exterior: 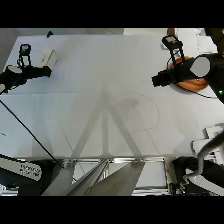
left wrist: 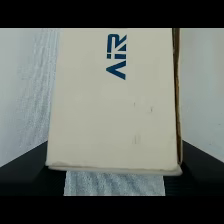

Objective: Fold the box and place the chain.

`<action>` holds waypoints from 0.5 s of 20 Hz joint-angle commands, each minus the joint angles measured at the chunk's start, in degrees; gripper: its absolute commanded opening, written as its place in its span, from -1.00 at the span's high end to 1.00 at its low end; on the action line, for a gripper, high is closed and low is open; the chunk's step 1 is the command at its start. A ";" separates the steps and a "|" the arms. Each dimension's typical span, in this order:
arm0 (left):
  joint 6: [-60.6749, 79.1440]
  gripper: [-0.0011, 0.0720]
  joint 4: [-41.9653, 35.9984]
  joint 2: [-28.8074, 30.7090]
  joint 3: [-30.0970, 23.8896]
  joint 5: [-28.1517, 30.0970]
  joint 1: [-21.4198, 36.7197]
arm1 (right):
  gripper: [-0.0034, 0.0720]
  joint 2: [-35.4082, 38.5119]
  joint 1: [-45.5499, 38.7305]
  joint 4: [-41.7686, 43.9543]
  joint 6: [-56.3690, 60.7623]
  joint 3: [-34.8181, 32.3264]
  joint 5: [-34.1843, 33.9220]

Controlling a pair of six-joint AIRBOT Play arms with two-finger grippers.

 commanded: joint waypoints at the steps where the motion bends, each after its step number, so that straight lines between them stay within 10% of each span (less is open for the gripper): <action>1: 0.07 0.87 0.04 -1.22 0.00 0.31 0.04 | 0.88 0.04 -0.02 0.02 0.00 0.04 0.02; 3: 0.20 0.43 0.04 -1.33 0.00 0.50 0.04 | 0.88 0.04 -0.02 0.02 0.00 0.02 0.02; 7: 0.20 0.22 0.04 -1.27 0.00 0.48 0.04 | 0.88 0.04 -0.02 0.02 0.00 0.02 0.02; 9: 0.17 -0.83 0.04 -1.14 0.00 -0.22 0.04 | 0.88 0.04 -0.02 0.02 0.00 0.04 0.02; 10: 0.22 -0.93 0.07 -0.92 0.00 -1.40 0.04 | 0.88 0.04 -0.02 0.02 0.00 0.02 0.02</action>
